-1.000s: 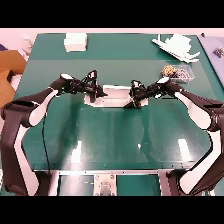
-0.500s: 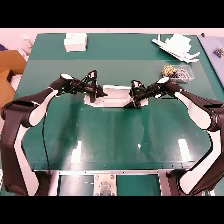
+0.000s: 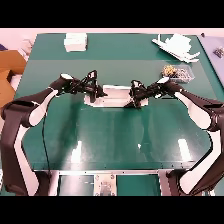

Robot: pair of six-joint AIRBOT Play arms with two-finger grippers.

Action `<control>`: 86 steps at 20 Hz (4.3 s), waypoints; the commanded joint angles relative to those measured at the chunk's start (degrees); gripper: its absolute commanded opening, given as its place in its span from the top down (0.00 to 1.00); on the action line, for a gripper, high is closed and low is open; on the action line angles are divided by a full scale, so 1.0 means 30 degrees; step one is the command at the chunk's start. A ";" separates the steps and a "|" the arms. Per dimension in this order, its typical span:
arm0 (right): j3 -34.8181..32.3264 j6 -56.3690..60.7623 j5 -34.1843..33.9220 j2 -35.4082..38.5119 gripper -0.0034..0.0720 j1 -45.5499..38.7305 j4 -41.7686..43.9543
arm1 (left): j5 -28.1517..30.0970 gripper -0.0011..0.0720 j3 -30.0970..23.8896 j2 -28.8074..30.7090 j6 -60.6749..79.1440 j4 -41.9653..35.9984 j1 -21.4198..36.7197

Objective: Fold the box and place the chain.

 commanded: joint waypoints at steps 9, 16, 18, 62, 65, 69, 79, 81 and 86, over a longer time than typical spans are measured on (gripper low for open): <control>-0.0015 0.0000 0.0007 -0.0007 0.23 -0.0007 0.0007 | 0.0000 0.96 0.0007 -0.0007 0.0000 -0.0933 -0.0007; -0.0015 0.0000 0.0007 -0.0007 0.23 -0.0007 0.0015 | 0.0095 0.79 0.0080 0.0015 0.0109 -0.0947 0.0000; -0.0015 0.0000 0.0000 -0.0007 0.23 -0.0007 0.0022 | 0.0168 0.47 0.0168 0.0029 0.0087 -0.1093 0.0000; -0.0022 0.0000 -0.0007 -0.0007 0.23 -0.0007 0.0036 | 0.7817 0.97 -1.2349 1.1934 -0.0044 -0.5085 0.0022; -0.0022 0.0000 -0.0007 -0.0007 0.23 -0.0007 0.0036 | 0.7402 0.97 -1.3041 1.1927 0.0845 -0.5581 -0.0408; -0.0022 0.0000 -0.0007 -0.0007 0.23 -0.0007 0.0036 | 0.5734 0.97 -1.3508 1.1927 0.2106 -0.5552 -0.0401; -0.0022 0.0000 -0.0007 -0.0007 0.23 -0.0007 0.0044 | 0.4255 0.97 -1.1635 0.9719 0.3891 -0.7220 -0.0408; -0.0022 0.0000 -0.0007 -0.0007 0.23 -0.0007 0.0044 | 0.4036 0.97 -1.0455 0.8888 0.3366 -0.7213 -0.0408; -0.0022 -0.0007 -0.0007 -0.0007 0.23 -0.0007 0.0044 | 0.4925 0.97 -0.9231 0.7577 0.1814 -0.6834 -0.0408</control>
